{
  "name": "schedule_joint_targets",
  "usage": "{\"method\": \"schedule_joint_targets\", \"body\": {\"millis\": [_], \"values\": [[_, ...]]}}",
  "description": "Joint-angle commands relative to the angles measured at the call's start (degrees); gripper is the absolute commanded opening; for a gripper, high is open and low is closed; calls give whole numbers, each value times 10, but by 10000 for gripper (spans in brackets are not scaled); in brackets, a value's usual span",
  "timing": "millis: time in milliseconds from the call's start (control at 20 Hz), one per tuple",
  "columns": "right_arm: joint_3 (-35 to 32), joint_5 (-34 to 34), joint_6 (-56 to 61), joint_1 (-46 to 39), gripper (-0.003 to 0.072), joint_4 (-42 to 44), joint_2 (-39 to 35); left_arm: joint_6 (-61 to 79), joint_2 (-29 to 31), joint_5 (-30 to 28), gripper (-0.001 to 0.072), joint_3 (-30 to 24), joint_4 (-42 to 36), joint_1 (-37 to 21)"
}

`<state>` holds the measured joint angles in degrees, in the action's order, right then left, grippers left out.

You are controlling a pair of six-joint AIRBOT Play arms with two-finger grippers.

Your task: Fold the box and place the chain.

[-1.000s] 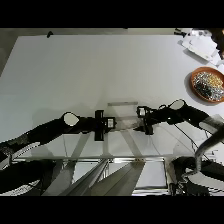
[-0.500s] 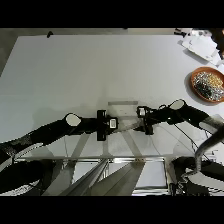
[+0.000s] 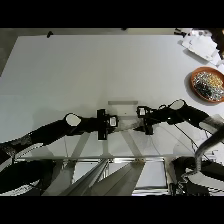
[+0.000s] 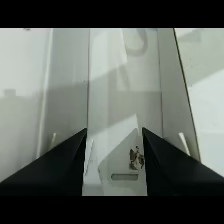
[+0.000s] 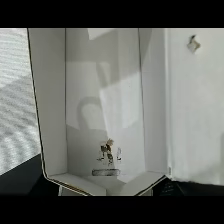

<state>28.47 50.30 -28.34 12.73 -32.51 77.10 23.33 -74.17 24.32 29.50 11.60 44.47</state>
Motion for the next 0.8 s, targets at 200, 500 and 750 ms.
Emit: {"method": "schedule_joint_targets", "body": {"millis": [200,500,750], "values": [[1,0,0,0,406,0,0,-71,102,14,339,-13,-4,-10],[1,0,0,0,406,0,0,-223,245,16,52,-86,63,-59],[1,0,0,0,406,0,0,-662,343,92,3,-103,367,-117]]}}
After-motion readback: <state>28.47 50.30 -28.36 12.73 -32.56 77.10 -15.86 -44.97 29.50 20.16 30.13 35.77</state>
